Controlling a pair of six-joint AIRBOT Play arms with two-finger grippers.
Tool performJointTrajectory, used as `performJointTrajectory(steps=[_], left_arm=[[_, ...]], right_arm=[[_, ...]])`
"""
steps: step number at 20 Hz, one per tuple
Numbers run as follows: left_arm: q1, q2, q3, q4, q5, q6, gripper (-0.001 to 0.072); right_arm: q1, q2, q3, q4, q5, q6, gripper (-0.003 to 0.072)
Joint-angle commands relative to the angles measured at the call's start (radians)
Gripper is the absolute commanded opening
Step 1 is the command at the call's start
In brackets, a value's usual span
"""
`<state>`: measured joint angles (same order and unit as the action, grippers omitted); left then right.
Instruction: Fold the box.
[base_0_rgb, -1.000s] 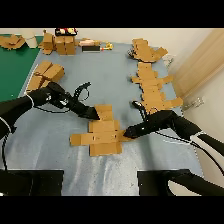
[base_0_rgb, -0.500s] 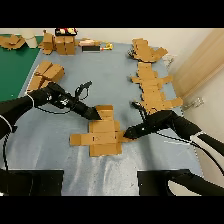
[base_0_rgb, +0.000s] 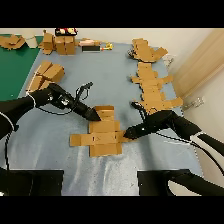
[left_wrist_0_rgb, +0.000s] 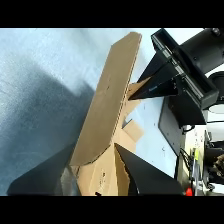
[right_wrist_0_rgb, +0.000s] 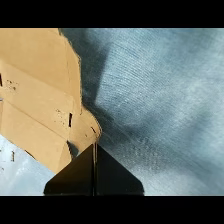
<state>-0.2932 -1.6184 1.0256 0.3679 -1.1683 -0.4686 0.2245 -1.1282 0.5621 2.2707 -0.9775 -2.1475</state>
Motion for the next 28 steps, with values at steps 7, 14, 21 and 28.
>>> performJointTrajectory(steps=[7,14,21,28], left_arm=[[0.0,-0.046,0.029,-0.008,-0.045,0.028,0.0175],[0.0,-0.046,0.033,0.002,-0.051,0.058,0.0032],[0.0,-0.046,0.033,-0.002,-0.035,0.111,0.0014],[-0.108,0.1,0.025,0.043,0.063,0.172,0.0013]], right_arm=[[0.0,-0.001,0.0,-0.014,0.002,-0.008,0.0005],[0.0,-0.001,0.0,-0.014,0.009,-0.008,0.0006],[-0.005,0.0,0.001,-0.016,0.01,-0.006,0.0306],[-0.122,0.074,0.123,-0.104,-0.08,0.166,0.0386]])
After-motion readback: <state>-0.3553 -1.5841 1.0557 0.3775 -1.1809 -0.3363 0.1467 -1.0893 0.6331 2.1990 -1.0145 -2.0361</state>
